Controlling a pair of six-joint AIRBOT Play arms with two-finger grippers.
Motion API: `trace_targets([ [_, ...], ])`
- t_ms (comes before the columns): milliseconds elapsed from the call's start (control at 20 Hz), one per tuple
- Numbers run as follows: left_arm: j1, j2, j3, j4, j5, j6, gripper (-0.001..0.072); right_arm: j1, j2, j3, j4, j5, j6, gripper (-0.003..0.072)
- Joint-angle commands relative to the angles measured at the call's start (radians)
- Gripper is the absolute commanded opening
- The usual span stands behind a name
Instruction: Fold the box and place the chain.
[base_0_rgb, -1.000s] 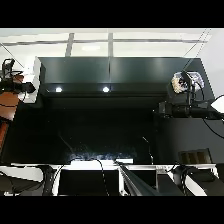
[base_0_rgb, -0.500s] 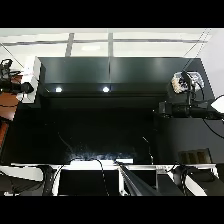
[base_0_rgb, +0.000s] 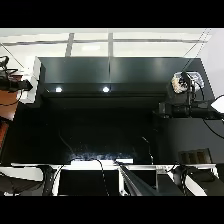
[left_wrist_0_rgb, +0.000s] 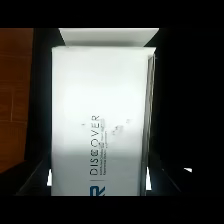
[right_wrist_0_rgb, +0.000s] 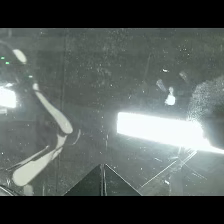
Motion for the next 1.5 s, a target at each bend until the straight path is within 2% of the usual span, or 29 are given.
trace_targets([
  [0, 0.000, 0.042, 0.052, 0.002, -0.045, -0.022, 0.0715, 0.000, 0.001, 0.002, 0.000, -0.010, 0.001, 0.0023],
  [200, 0.000, 0.155, 0.145, 0.118, -0.174, -0.023, 0.0712, 0.000, 0.001, 0.002, 0.011, -0.077, 0.020, 0.0022],
  [250, 0.000, 0.187, 0.166, 0.115, -0.207, -0.058, 0.0692, 0.000, 0.001, 0.004, -0.007, -0.098, 0.019, 0.0022],
  [300, -0.006, 0.220, 0.190, 0.089, -0.247, -0.099, 0.0545, 0.000, 0.001, 0.011, -0.040, -0.127, 0.020, 0.0022],
  [350, -0.016, 0.250, 0.207, 0.054, -0.284, -0.123, 0.0225, 0.000, 0.001, 0.030, -0.091, -0.150, 0.020, 0.0022],
  [400, -0.033, 0.282, 0.216, 0.001, -0.324, -0.125, 0.0032, 0.000, 0.001, 0.061, -0.145, -0.155, 0.027, 0.0022],
  [500, -0.090, 0.333, 0.216, -0.090, -0.399, -0.137, 0.0028, 0.000, 0.001, 0.151, -0.257, -0.113, 0.069, 0.0022],
  [550, -0.140, 0.358, 0.213, -0.089, -0.452, -0.207, 0.0027, 0.000, 0.002, 0.201, -0.311, -0.070, 0.090, 0.0022],
  [650, -0.269, 0.432, 0.141, -0.080, -0.460, -0.293, 0.0027, 0.000, 0.034, 0.238, -0.413, -0.043, 0.137, 0.0022],
  [750, -0.425, 0.567, -0.050, -0.061, -0.344, -0.318, 0.0027, 0.000, 0.102, 0.198, -0.546, -0.041, 0.214, 0.0021],
  [800, -0.502, 0.657, -0.190, -0.042, -0.253, -0.370, 0.0027, 0.000, 0.153, 0.142, -0.600, -0.053, 0.257, 0.0021],
  [950, -0.700, 0.898, -0.587, 0.045, -0.048, -0.505, 0.0027, 0.000, 0.300, -0.062, -0.625, -0.151, 0.330, 0.0022],
  [1000, -0.751, 0.954, -0.689, 0.111, 0.017, -0.592, 0.0027, 0.000, 0.329, -0.107, -0.624, -0.188, 0.330, 0.0022],
  [1050, -0.776, 0.989, -0.748, 0.163, 0.031, -0.681, 0.0027, 0.000, 0.335, -0.120, -0.624, -0.195, 0.330, 0.0023],
  [1150, -0.779, 1.017, -0.787, 0.180, -0.004, -0.747, 0.0028, 0.000, 0.335, -0.119, -0.626, -0.181, 0.328, 0.0022],
  [1450, -0.779, 1.016, -0.786, 0.180, -0.025, -0.746, 0.0030, 0.000, 0.335, -0.119, -0.625, -0.182, 0.327, 0.0022],
])
